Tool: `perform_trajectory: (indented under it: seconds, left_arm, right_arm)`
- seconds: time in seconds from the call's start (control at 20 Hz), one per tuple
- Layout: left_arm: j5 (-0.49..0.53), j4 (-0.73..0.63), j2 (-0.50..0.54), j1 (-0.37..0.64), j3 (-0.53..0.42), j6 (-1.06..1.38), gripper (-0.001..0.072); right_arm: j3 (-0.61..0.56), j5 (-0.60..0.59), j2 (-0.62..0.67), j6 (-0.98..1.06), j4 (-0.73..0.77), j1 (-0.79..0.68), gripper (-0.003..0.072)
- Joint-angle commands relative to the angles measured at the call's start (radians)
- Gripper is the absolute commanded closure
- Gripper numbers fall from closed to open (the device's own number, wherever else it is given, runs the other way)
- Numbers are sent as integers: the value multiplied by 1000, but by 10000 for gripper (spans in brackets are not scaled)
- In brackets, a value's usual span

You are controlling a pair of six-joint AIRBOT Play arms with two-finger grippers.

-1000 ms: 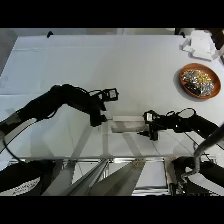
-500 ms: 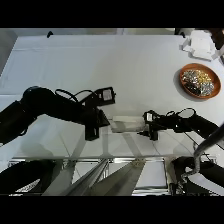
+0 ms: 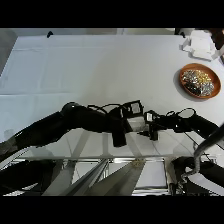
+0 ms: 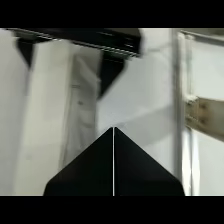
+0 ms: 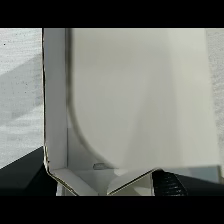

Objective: Fold the box and place the chain.

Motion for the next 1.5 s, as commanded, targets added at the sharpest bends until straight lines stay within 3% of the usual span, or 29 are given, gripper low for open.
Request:
perform_trajectory:
  seconds: [0.0,0.15,0.55,0.85,1.0,1.2,1.45]
  left_arm:
    - [-232,23,-89,35,0,-96,708]
    - [-326,23,-142,79,0,-157,709]
    - [-187,23,-273,99,0,-194,709]
    - [-200,23,-291,99,0,-186,708]
    - [-201,28,-240,100,0,-173,708]
    - [-159,114,-97,117,0,-167,707]
    - [85,300,65,164,0,-168,707]
  right_arm:
    - [0,0,1,0,0,0,254]
    - [0,0,1,0,0,0,254]
    - [0,0,1,0,0,0,254]
    - [0,0,1,0,0,0,254]
    - [0,0,1,0,0,0,254]
    - [0,0,1,0,0,0,254]
    - [0,0,1,0,0,0,254]
